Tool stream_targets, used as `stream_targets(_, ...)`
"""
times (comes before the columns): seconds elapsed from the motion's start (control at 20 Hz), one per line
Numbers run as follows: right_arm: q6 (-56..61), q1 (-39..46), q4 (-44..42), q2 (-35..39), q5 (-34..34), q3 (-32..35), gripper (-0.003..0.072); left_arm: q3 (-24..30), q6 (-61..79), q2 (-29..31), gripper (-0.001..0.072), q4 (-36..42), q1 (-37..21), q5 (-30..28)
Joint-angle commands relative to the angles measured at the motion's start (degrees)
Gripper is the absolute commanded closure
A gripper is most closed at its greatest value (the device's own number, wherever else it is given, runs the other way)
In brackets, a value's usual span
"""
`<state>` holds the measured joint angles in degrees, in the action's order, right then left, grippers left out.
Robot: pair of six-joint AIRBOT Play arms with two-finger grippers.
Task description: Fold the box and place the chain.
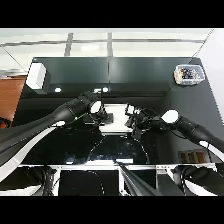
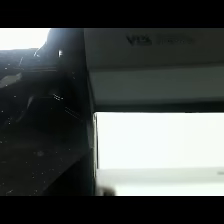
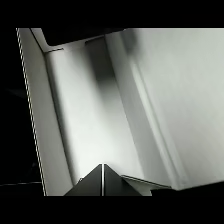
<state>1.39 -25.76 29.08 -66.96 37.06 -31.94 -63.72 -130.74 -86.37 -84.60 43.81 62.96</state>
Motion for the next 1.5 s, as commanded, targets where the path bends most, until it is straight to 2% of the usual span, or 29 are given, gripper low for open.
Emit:
stream_targets(0.0, 20.92, 2.67, 11.37, 4.63, 2.19, -1.73, 0.0677, -0.04, 0.04, -0.04, 0.0685, -0.92, -0.63, 0.07)
stream_targets(0.1, 37.07, 8.90, 21.09, 9.38, 9.33, -4.94, 0.0677, -0.04, 0.04, -0.04, 0.0685, -1.79, -1.09, 0.07)
stream_targets(0.2, 51.21, 18.60, 25.79, 12.15, 16.52, -6.97, 0.0678, -0.04, 0.00, -0.04, 0.0686, -2.25, -1.31, -0.24)
stream_targets(0.3, 64.15, 29.77, 23.52, 11.67, 19.69, -5.42, 0.0678, -0.04, 0.00, -0.04, 0.0686, -2.05, -1.29, -0.96)
stream_targets(0.45, 67.41, 40.48, 15.39, 7.87, 24.26, -1.38, 0.0678, -0.04, 0.02, -0.04, 0.0686, -2.14, -1.18, -0.90)
stream_targets(0.6, 67.32, 38.71, 14.01, 0.11, 28.04, -0.70, 0.0677, -0.04, 0.00, -0.04, 0.0686, -2.12, -1.18, -0.85)
stream_targets(0.75, 64.11, 31.43, 8.74, -6.25, 24.92, -0.76, 0.0677, -0.04, 0.02, -0.04, 0.0686, -2.10, -1.18, -0.85)
stream_targets(0.85, 59.91, 26.49, 1.81, -8.41, 22.34, -1.20, 0.0676, -0.04, 0.02, -0.04, 0.0686, -2.10, -1.18, -0.87)
stream_targets(0.95, 59.89, 21.88, 1.20, -8.79, 18.82, -2.01, 0.0674, -0.04, 0.02, -0.04, 0.0686, -2.05, -1.18, -0.79)
stream_targets(1.05, 59.76, 19.63, 1.27, -8.79, 19.85, -3.72, 0.0672, -0.04, 0.02, -0.04, 0.0686, -1.92, -1.18, -0.76)
stream_targets(1.1, 59.39, 19.58, 1.40, -8.79, 21.99, -5.11, 0.0627, -0.04, 0.02, -0.04, 0.0686, -1.90, -1.18, -0.76)
stream_targets(1.15, 59.41, 19.74, 1.88, -8.79, 23.85, -6.45, 0.0446, -0.04, 0.02, -0.04, 0.0686, -1.92, -1.18, -0.76)
stream_targets(1.2, 59.41, 19.93, 3.08, -8.76, 25.42, -7.76, 0.0230, -0.04, 0.02, -0.04, 0.0686, -1.88, -1.18, -0.76)
stream_targets(1.25, 59.41, 19.96, 4.48, -8.76, 26.88, -8.96, 0.0089, -0.04, 0.04, -0.04, 0.0686, -1.88, -1.18, -0.74)
stream_targets(1.45, 59.43, 19.93, 3.41, -8.76, 31.21, -10.60, 0.0090, -0.04, 0.02, -0.04, 0.0686, -1.88, -1.18, -0.76)
